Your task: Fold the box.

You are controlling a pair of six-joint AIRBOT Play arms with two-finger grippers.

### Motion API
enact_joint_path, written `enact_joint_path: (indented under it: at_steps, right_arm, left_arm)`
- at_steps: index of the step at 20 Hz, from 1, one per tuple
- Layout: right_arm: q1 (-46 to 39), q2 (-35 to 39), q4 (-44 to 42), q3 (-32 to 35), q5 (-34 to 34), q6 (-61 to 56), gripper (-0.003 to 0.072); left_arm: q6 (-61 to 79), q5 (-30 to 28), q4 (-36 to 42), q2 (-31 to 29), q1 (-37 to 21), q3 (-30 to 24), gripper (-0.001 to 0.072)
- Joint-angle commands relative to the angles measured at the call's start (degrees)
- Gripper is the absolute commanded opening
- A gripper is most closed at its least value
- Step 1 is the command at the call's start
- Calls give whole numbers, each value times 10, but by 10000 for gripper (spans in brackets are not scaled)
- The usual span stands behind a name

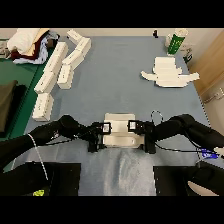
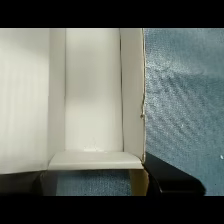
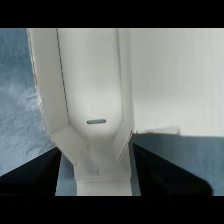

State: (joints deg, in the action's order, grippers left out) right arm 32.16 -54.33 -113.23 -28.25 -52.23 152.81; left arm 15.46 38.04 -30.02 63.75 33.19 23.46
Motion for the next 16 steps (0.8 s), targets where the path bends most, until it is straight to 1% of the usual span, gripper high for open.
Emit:
enact_joint_path:
  at_steps: [1,3,4,5,6,7,8,9,10,11,12,14,16]
  right_arm:
    - [0,40,98,-31,-112,-148,719]
    - [0,66,102,-51,-178,-281,700]
    - [0,78,86,-62,-211,-372,586]
    - [0,86,65,-71,-239,-442,452]
    - [0,92,37,-79,-250,-507,278]
    - [0,96,-1,-82,-240,-546,60]
    - [0,93,-59,-81,-205,-566,3]
    - [3,86,-121,-81,-157,-566,2]
    - [9,73,-177,-81,-92,-566,2]
    - [18,56,-210,-81,-33,-569,2]
    - [26,35,-223,-82,24,-570,2]
    - [26,-12,-227,-94,99,-605,2]
    - [16,-59,-228,-115,123,-613,1]
  left_arm:
    - [-1,0,0,0,0,0,539]
    - [-1,0,0,0,0,0,539]
    - [-1,0,0,0,0,0,539]
    - [-1,0,0,0,0,0,539]
    - [-1,0,0,0,0,0,539]
    - [-1,0,0,0,0,0,539]
    - [-1,0,0,0,0,0,539]
    - [-1,0,0,0,0,0,539]
    - [-1,0,0,0,0,0,539]
    - [-1,0,0,0,0,0,539]
    - [-1,0,0,0,0,0,539]
    - [-1,0,0,0,0,0,539]
    - [-1,0,0,0,0,0,540]
